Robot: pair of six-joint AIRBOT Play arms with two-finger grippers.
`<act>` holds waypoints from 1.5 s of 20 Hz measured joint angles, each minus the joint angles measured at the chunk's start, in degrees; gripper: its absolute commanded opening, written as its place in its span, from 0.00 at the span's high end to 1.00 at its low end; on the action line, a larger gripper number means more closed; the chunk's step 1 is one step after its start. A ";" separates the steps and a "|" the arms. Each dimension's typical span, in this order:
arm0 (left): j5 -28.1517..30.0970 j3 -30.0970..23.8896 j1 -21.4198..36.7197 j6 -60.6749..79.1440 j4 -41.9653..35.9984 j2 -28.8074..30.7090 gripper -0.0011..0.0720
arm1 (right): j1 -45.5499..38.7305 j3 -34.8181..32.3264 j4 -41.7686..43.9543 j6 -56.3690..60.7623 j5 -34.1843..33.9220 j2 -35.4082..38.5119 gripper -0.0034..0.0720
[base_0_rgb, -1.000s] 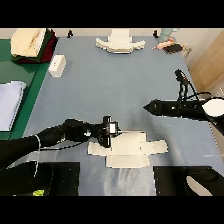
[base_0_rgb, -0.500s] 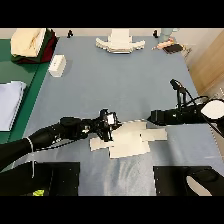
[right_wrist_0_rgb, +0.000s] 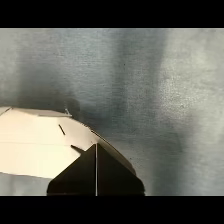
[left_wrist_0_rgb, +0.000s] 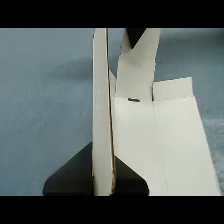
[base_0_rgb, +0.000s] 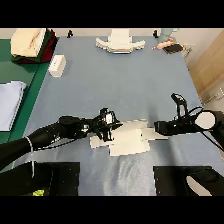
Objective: Fold the box.
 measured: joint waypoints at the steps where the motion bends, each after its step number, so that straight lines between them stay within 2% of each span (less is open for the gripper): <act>1: -0.94 0.00 0.00 0.00 0.02 0.00 0.97 | 0.00 -0.79 -0.31 0.11 -1.05 -0.31 0.95; 8: -3.78 -0.07 0.07 0.17 -0.02 -0.72 0.97 | 0.00 -2.97 -0.09 0.37 -5.31 -2.75 0.95; 20: -4.00 -0.55 -0.07 3.67 -0.11 -5.46 0.97 | 0.00 -3.19 2.73 0.35 -6.38 1.73 0.95; 25: -2.60 -0.35 -0.07 10.99 -2.54 -2.21 0.97 | 0.00 -3.21 3.15 0.37 -7.67 2.62 0.95; 30: -1.75 -1.14 -0.07 16.55 -5.68 1.18 0.97 | 0.00 -3.21 3.72 1.62 -13.81 5.25 0.95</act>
